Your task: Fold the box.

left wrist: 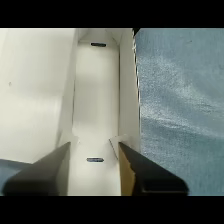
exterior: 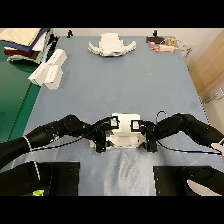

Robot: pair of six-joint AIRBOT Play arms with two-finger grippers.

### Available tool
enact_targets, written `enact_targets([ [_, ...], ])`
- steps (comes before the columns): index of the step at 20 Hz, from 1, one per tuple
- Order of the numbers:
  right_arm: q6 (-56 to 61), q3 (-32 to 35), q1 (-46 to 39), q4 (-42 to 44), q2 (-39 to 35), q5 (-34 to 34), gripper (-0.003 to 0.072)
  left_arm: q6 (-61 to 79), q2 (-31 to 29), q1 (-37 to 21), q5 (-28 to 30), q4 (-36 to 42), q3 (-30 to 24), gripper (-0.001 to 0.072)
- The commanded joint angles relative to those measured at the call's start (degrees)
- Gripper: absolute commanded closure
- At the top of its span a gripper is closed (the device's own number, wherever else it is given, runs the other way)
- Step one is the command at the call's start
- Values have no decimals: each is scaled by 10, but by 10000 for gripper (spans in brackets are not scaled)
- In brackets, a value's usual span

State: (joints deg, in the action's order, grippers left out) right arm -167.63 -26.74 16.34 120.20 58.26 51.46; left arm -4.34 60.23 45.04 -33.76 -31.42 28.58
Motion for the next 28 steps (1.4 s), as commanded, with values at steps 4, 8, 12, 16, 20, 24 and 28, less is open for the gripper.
enact_targets([
  [4, 0, 0, 0, 0, 0, 0, 209, -203, -54, -2, -50, -198, 0, 697],
  [8, 0, 0, 0, 0, 0, 0, 209, -487, -194, -2, -127, -340, 4, 697],
  [12, 0, 0, 0, 0, 0, 0, 209, -935, -330, -10, -198, -502, 3, 697],
  [16, 0, 0, 0, 0, 0, 0, 209, -1148, -355, -78, -295, -532, -24, 697],
  [20, 0, 0, 0, 0, 0, 0, 209, -1099, -292, -95, -223, -383, -78, 697],
  [24, 0, 0, 0, 0, 0, 0, 209, -1075, -186, -30, -90, -326, -92, 698],
  [28, 0, 0, 0, 0, 0, 0, 209, -1035, -92, 37, -9, -258, -82, 697],
])
